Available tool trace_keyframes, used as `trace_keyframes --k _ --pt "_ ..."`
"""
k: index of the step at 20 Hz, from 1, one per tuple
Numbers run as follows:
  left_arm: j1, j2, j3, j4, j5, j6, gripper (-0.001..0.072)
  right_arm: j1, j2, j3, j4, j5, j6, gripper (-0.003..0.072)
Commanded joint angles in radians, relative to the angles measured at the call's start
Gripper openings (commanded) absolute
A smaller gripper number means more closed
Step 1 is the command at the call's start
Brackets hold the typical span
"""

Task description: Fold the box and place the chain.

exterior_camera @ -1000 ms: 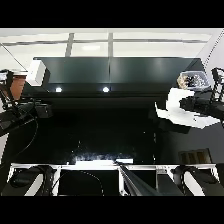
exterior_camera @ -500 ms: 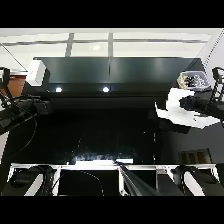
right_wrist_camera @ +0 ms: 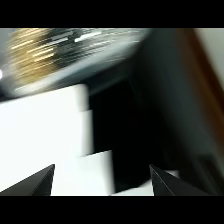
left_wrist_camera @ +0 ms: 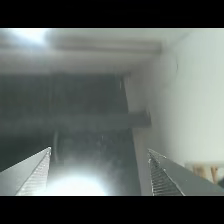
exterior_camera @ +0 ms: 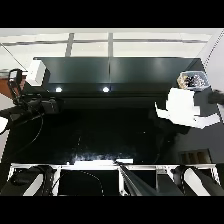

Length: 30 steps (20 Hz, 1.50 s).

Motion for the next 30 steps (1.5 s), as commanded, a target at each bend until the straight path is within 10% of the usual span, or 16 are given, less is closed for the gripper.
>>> trace_keyframes --k 1,7,10,26,28,30 --pt "-0.001 -0.033 0.0 -0.014 -0.042 0.0 0.0711 -0.344 -0.182 0.134 0.024 0.014 0.085 0.0707" --pt "-0.001 -0.061 0.0 -0.042 -0.045 0.0 0.071 -0.603 -0.528 0.264 0.714 0.586 -0.586 0.0707" --pt "-0.001 -0.063 0.0 -0.042 -0.045 0.0 0.0711 -0.553 -0.663 0.327 0.694 0.752 -0.592 0.0706" --pt "0.0 -0.063 0.0 -0.045 -0.038 0.004 0.071 -0.397 -0.796 0.421 0.49 0.812 -0.566 0.07" --pt "0.0 -0.063 0.0 -0.045 -0.038 0.004 0.071 -0.397 -0.796 0.421 0.515 0.806 -0.575 0.0535" --pt "0.0 -0.063 0.0 -0.045 -0.038 0.004 0.0711 -0.397 -0.796 0.421 0.546 0.806 -0.586 0.0531"
